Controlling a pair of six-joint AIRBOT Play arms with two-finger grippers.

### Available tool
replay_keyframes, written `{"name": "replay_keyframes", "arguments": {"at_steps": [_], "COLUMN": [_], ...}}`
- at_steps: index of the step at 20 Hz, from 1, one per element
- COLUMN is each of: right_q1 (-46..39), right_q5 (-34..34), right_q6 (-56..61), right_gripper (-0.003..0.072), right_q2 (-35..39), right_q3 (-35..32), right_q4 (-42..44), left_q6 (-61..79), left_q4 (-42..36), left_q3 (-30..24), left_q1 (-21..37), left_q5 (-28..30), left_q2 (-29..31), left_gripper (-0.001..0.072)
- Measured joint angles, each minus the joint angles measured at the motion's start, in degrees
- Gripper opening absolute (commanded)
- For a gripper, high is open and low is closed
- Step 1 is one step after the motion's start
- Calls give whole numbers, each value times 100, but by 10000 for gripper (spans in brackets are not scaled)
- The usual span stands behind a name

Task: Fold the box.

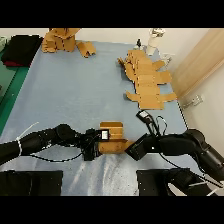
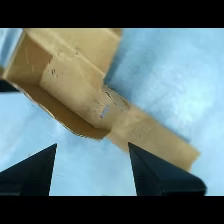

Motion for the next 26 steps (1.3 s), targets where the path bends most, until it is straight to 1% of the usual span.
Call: {"name": "replay_keyframes", "arguments": {"at_steps": [2,5,6,7,8,10,12,15,18,22,26], "right_q1": [0,0,0,0,0,11,4,-2,-2,2,76], "right_q5": [-15,74,197,365,522,949,1353,1729,1864,1849,1825], "right_q6": [780,1412,1539,1611,1659,1727,1740,1668,1408,1043,868], "right_gripper": [695,694,614,189,16,24,3,3,3,2,2], "right_q2": [122,166,144,74,-15,-286,-638,-1287,-2052,-3080,-3515], "right_q3": [0,0,0,4,13,33,98,396,723,896,946], "right_q4": [50,105,155,306,507,876,1080,1235,1296,1329,1331], "left_q6": [0,0,-2,-2,-2,0,-2,-2,-2,-2,0], "left_q4": [2,2,2,2,2,2,2,2,2,2,4], "left_q3": [0,0,0,0,0,0,0,0,0,0,0], "left_q1": [0,0,0,0,0,0,0,0,0,0,0], "left_q5": [-2,-4,-7,-7,-4,-7,-7,-7,-7,-7,-11], "left_q2": [0,0,0,0,0,0,0,0,0,0,0], "left_gripper": [466,466,466,466,466,466,466,466,466,466,466]}}
